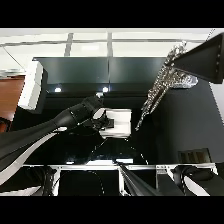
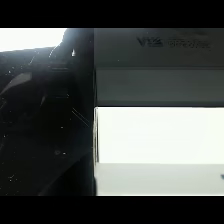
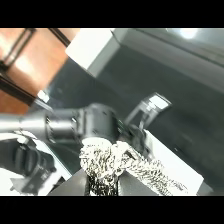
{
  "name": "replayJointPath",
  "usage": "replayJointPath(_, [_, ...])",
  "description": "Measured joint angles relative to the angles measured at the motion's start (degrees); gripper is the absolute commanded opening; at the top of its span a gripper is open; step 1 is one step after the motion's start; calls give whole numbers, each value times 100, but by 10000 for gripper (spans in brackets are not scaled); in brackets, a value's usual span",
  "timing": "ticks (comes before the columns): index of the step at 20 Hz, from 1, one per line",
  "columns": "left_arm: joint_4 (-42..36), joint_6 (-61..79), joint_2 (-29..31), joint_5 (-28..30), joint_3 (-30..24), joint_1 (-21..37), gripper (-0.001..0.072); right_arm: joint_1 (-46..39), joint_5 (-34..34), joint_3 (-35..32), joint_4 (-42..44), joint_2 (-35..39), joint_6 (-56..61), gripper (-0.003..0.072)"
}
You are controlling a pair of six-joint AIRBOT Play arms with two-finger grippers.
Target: Fold the box and place the chain.
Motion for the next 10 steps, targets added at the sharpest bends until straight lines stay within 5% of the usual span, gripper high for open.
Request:
replayJointPath(5, [0,0,0,2,0,0,28,612,-730,-240,-101,-7,118,16])
replayJointPath(10, [0,0,0,2,0,0,28,1176,-1303,-1366,-282,-11,162,16])
